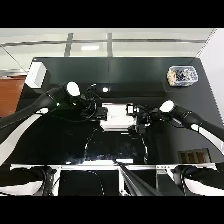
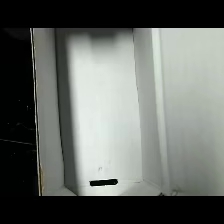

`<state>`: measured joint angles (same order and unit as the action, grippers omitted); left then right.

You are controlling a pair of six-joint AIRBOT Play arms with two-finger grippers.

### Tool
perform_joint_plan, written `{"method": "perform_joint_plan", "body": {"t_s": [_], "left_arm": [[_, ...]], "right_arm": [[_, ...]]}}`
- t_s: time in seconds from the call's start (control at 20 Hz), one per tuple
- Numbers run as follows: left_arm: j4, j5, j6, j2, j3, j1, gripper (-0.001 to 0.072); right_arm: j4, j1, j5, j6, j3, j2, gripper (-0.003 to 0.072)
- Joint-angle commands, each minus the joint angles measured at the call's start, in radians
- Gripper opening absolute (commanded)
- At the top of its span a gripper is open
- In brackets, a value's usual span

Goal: Fold the box and place the chain.

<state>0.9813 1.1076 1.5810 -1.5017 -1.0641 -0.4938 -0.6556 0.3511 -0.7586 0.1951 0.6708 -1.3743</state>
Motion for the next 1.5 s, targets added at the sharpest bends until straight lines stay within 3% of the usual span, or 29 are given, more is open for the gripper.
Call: {"method": "perform_joint_plan", "body": {"t_s": [0.0, 0.3, 0.55, 0.7, 0.9, 1.0, 1.25, 1.35, 1.4, 1.45], "left_arm": [[0.074, -0.042, 0.074, 0.000, -0.001, -0.028, 0.0392], [0.356, -0.089, 0.325, -0.001, -0.002, -0.138, 0.0391], [0.416, -0.085, 0.473, -0.004, -0.031, -0.209, 0.0391], [0.520, -0.032, 0.573, -0.021, -0.076, -0.247, 0.0391], [0.539, 0.015, 0.590, -0.062, -0.118, -0.288, 0.0390], [0.534, 0.017, 0.592, -0.072, -0.118, -0.292, 0.0329], [0.529, 0.016, 0.592, -0.072, -0.120, -0.287, 0.0327], [0.529, 0.012, 0.592, -0.072, -0.120, -0.287, 0.0149], [0.528, 0.009, 0.592, -0.072, -0.120, -0.287, 0.0114], [0.526, 0.008, 0.592, -0.072, -0.120, -0.287, 0.0024]], "right_arm": [[0.000, 0.000, 0.000, 0.000, 0.001, 0.000, 0.0262], [0.000, 0.000, 0.000, 0.000, 0.001, 0.000, 0.0262], [0.000, 0.000, 0.000, 0.000, 0.001, 0.000, 0.0263], [0.000, 0.000, 0.000, 0.000, 0.001, 0.000, 0.0262], [0.000, 0.000, 0.000, 0.000, 0.001, 0.000, 0.0262], [0.000, 0.000, 0.000, 0.000, 0.001, 0.000, 0.0262], [0.000, 0.000, 0.000, 0.000, 0.001, 0.000, 0.0262], [0.000, 0.000, 0.000, 0.000, 0.001, 0.000, 0.0262], [0.000, 0.000, 0.000, 0.000, 0.001, 0.000, 0.0262], [0.000, 0.000, 0.000, 0.000, 0.001, 0.000, 0.0262]]}}
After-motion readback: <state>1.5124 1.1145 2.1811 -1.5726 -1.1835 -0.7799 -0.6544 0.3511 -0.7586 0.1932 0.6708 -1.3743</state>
